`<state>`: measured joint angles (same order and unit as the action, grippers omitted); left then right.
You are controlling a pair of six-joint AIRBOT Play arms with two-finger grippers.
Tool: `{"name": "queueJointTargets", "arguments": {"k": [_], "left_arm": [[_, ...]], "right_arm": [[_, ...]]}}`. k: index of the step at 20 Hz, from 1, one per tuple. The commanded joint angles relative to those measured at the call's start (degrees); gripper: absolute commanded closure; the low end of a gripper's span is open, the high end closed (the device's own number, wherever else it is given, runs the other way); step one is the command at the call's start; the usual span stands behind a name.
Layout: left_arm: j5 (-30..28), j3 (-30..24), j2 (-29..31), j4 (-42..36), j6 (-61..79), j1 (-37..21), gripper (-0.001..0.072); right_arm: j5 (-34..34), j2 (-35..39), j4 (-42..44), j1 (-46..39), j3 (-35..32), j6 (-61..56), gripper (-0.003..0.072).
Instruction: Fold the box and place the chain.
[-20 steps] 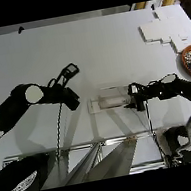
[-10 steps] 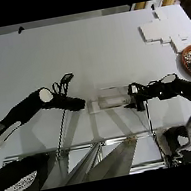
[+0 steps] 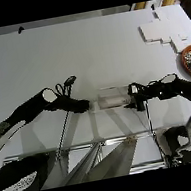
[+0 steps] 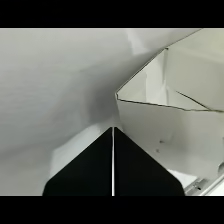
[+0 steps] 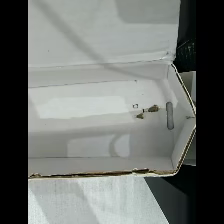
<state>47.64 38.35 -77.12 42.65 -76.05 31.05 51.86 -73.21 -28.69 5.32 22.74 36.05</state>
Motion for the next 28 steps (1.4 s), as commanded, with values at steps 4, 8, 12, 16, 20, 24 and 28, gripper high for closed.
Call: {"name": "queueJointTargets", "arguments": {"k": [4, 8, 12, 16, 20, 24, 28], "left_arm": [[-0.7, 0.6, 2.3, -3.4, 1.2, 1.9, 0.0492], [-1.0, 2.3, 2.3, -5.0, 1.2, 3.1, 0.0418], [-2.2, 3.3, 2.3, -6.2, 1.2, 4.2, 0.0418], [-2.5, 3.3, 2.3, -6.4, 1.2, 4.8, 0.0416], [-2.8, 3.3, 2.3, -7.1, 1.2, 4.8, 0.0331], [-3.0, 3.3, 2.3, -7.1, 1.1, 5.6, 0.0316], [-4.7, 4.7, 1.7, -4.4, -0.5, 8.1, 0.0316]], "right_arm": [[0.0, 0.0, 0.0, 0.0, 0.0, 0.0, 0.0301], [0.0, 0.0, 0.0, 0.0, 0.0, 0.0, 0.0301], [0.0, 0.0, 0.0, 0.0, 0.0, 0.0, 0.0301], [0.0, 0.0, 0.0, 0.0, 0.0, 0.0, 0.0301], [0.0, 0.0, 0.0, 0.0, 0.0, 0.0, 0.0301], [0.0, 0.0, 0.0, 0.0, 0.0, 0.0, 0.0301], [0.0, 0.0, 0.0, 0.0, 0.0, 0.0, 0.0301]]}}
